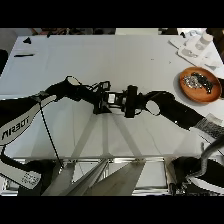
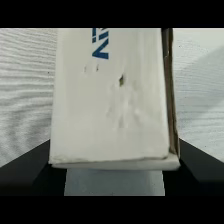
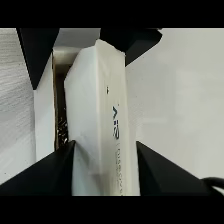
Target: Fold the box and place the chain.
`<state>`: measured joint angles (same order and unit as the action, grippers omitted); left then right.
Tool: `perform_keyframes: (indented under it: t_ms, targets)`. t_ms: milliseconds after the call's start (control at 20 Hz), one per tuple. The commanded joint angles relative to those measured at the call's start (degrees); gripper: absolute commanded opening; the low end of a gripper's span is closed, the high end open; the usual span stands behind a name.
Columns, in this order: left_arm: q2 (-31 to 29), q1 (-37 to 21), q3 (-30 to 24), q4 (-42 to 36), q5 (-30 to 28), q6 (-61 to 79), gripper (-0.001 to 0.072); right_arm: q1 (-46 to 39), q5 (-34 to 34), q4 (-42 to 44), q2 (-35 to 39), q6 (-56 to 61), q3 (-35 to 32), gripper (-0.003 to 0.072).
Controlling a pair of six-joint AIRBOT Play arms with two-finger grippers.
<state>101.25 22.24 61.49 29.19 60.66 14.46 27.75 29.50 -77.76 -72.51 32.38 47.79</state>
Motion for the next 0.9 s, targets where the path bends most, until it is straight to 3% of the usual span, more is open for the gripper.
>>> perform_keyframes:
  t_ms: [0, 200, 250, 350, 550, 600, 650, 850]
  targets:
    - [-0.02, 0.0, 0.02, 0.0, -0.02, 0.04, 0.023, 0.04, -0.02, -0.04, -0.55, 0.79, 0.0, 0.0271]
    - [-0.02, 0.0, 0.02, 0.0, -0.02, 0.07, 0.023, 0.04, 0.28, -0.02, -0.55, 0.79, 0.02, 0.0227]
    - [-0.02, 0.0, 0.02, 0.0, -0.02, 0.04, 0.023, 0.04, 1.16, 0.24, -0.55, 0.81, 0.02, 0.0244]
    - [-0.02, 0.0, 0.02, 0.0, -0.02, 0.04, 0.023, 0.04, 2.95, 0.22, -0.55, 0.81, 0.0, 0.0406]
    - [-0.02, 0.0, 0.02, 0.0, -0.02, 0.04, 0.023, 0.04, 3.39, 0.22, -0.52, 0.81, 0.0, 0.0439]
    - [-0.02, 0.0, 0.02, 0.0, -0.02, 0.04, 0.023, 0.04, 3.43, 0.22, -0.52, 0.81, 0.0, 0.0519]
    - [-0.02, 0.0, 0.02, 0.0, -0.02, 0.04, 0.023, 0.04, 3.39, 0.2, -0.48, 0.81, 0.02, 0.0552]
    - [-0.02, 0.0, 0.02, 0.0, -0.02, 0.04, 0.023, 0.04, 2.56, -0.04, 0.39, 0.79, 0.02, 0.0555]
